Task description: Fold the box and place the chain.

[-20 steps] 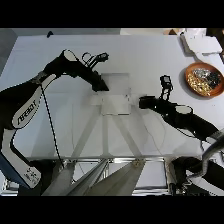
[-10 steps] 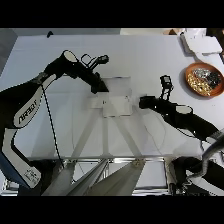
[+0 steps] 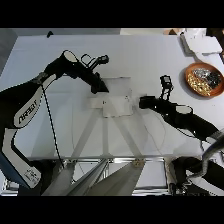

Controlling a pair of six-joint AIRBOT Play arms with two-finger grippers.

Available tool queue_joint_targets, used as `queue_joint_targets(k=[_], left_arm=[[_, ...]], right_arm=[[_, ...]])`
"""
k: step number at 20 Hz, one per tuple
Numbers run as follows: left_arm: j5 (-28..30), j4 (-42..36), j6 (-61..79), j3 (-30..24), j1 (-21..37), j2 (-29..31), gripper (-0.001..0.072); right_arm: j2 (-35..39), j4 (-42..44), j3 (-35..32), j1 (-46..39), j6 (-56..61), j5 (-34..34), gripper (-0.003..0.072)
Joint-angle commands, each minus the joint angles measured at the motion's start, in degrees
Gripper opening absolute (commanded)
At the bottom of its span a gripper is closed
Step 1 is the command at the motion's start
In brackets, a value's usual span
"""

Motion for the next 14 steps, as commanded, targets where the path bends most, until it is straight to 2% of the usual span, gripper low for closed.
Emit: queue_joint_targets(k=[1, 7, 8, 10, 11, 14], left_arm=[[0.2, -0.1, 0.0, 0.0, 0.0, 0.0, 0.0009], [0.2, -0.1, 0.0, 0.0, 0.0, 0.0, 0.0007], [0.2, -0.1, 0.0, 0.0, 0.0, 0.0, 0.0005], [0.0, 0.0, -0.3, 0.0, 0.0, 0.1, 0.0003], [0.0, 0.1, -1.1, 0.0, 0.1, 0.5, 0.0002], [0.0, 4.9, -5.5, 0.0, 1.0, 4.4, 0.0001]], right_arm=[[0.0, 0.0, 0.0, 0.1, 0.0, 0.0, 0.0015], [0.0, 0.1, 0.0, 0.1, 0.0, 0.7, 0.0016], [0.0, 0.2, 0.0, 0.1, 0.1, 0.7, 0.0042], [0.0, 0.6, 0.0, 0.1, 0.1, 1.2, 0.046], [0.2, 1.5, 0.2, 0.0, 0.1, 1.2, 0.0533], [3.9, 2.1, 0.9, -1.5, 0.1, 1.1, 0.0533]])
